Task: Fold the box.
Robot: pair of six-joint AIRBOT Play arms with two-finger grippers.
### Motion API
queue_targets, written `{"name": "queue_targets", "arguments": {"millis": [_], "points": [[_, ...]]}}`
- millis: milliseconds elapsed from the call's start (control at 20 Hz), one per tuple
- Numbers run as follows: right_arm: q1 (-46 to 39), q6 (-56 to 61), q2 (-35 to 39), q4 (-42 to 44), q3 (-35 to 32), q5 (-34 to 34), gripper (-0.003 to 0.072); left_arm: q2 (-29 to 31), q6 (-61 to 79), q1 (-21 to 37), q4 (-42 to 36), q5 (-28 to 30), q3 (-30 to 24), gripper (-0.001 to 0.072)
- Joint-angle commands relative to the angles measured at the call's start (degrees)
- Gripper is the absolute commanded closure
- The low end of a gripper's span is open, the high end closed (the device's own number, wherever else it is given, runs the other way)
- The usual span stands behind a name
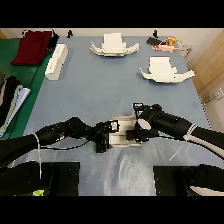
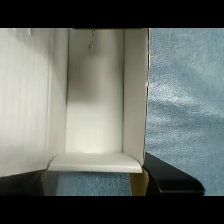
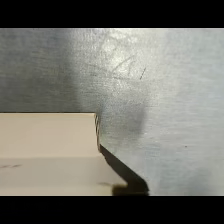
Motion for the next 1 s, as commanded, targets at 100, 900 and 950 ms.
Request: {"name": "queue_targets", "arguments": {"millis": [100, 900, 950], "points": [[0.0, -1.0, 0.0, 0.2, 0.0, 0.3, 0.0222, 0.0, 0.0, 0.0, 0.0, 0.0, 0.0, 0.0241], [-2.8, -6.0, 9.0, -10.9, 12.7, 18.4, 0.0564, 0.0, 0.0, 0.0, 0.0, 0.0, 0.0, 0.0241], [-4.8, -8.0, 8.8, -11.0, 12.5, 18.9, 0.0616, 0.0, 0.0, 0.0, 0.0, 0.0, 0.0, 0.0241]]}}
